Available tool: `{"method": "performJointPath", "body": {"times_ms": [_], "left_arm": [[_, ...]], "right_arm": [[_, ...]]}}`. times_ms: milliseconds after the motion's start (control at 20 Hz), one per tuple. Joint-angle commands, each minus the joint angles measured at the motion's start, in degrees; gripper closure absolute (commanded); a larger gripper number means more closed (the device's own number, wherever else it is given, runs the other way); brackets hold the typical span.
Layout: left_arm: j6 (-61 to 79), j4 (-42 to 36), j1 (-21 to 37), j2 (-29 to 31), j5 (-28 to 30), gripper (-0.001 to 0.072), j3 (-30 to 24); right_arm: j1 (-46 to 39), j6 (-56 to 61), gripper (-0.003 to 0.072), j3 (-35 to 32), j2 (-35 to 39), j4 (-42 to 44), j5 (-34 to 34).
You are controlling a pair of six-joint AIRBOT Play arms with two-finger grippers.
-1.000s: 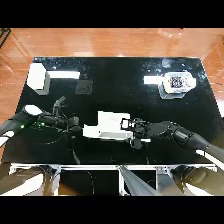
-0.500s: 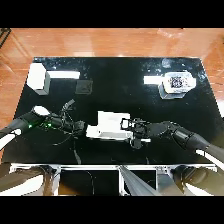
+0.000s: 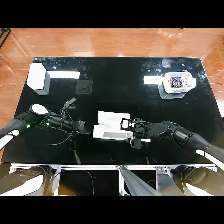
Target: Fold the box and place the chain.
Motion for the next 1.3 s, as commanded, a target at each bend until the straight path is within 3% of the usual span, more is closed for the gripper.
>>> {"method": "performJointPath", "body": {"times_ms": [0,500,700,1000,1250], "left_arm": [[2.97,-6.58,-0.11,0.20,-1.97,0.0114,0.13],[2.05,-7.61,-5.20,1.14,-1.90,0.0138,0.31],[-1.29,-6.71,-5.42,4.48,0.66,0.0138,0.31],[-2.95,-6.43,-5.46,4.79,0.98,0.0179,0.31],[-7.61,-3.85,-11.54,4.90,5.99,0.0193,0.42]], "right_arm": [[0.00,0.02,0.0554,0.04,0.04,0.04,0.02],[0.00,0.00,0.0554,0.04,0.04,0.02,0.02],[0.00,0.00,0.0553,0.04,0.04,0.02,0.02],[0.00,0.02,0.0554,0.04,0.04,0.02,0.02],[0.00,0.02,0.0554,0.04,0.04,0.02,0.02]]}}
